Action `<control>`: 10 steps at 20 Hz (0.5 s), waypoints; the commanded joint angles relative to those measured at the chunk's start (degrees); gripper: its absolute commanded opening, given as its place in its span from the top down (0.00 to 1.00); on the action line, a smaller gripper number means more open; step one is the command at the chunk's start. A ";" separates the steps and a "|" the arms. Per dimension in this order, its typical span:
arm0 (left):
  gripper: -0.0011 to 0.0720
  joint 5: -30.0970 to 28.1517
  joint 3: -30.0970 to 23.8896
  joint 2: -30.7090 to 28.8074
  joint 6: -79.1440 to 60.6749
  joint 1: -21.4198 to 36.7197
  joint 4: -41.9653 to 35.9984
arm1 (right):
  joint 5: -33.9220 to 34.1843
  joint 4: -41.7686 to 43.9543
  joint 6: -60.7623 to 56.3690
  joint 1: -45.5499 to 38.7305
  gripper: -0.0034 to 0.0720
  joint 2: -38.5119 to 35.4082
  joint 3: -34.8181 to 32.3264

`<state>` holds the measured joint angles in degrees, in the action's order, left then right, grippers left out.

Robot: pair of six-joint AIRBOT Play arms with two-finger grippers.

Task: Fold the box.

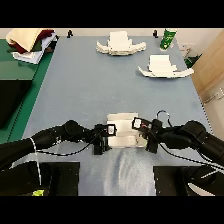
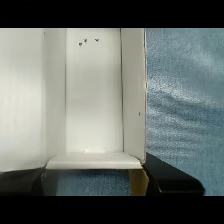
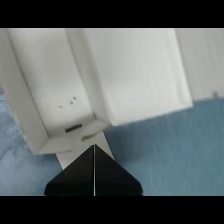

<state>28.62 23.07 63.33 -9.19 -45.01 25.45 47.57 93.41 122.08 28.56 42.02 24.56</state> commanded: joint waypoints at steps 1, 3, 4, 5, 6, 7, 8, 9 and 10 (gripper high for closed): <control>0.28 0.00 0.04 -0.04 0.02 0.00 0.02 | 11.96 -21.16 -30.60 -0.48 0.95 -3.58 2.08; 0.28 0.00 0.04 -0.04 0.00 0.00 0.02 | 15.96 -29.83 -42.27 -2.71 0.95 -6.56 2.91; 0.28 0.02 0.04 -0.04 0.02 0.00 0.02 | 17.38 -31.91 -47.23 -4.68 0.95 -7.34 3.06; 0.28 0.00 0.04 -0.04 0.02 0.00 0.02 | 18.56 -31.28 -50.86 -7.96 0.95 -7.34 3.04; 0.28 0.00 0.04 -0.04 0.02 0.00 0.02 | 19.12 -27.96 -52.35 -11.78 0.95 -6.49 2.97; 0.28 0.00 0.04 -0.04 0.02 0.00 0.02 | 19.12 -22.27 -52.37 -16.55 0.95 -4.70 2.97; 0.28 0.00 0.04 -0.04 0.02 0.00 0.02 | 18.80 -15.98 -51.78 -21.05 0.95 -2.45 2.97; 0.28 0.00 0.04 -0.04 0.02 0.00 0.02 | 18.29 -8.63 -48.85 -25.66 0.95 0.46 2.97; 0.28 0.00 0.04 -0.04 0.02 0.00 0.02 | 17.66 -0.94 -43.98 -29.40 0.95 3.32 2.97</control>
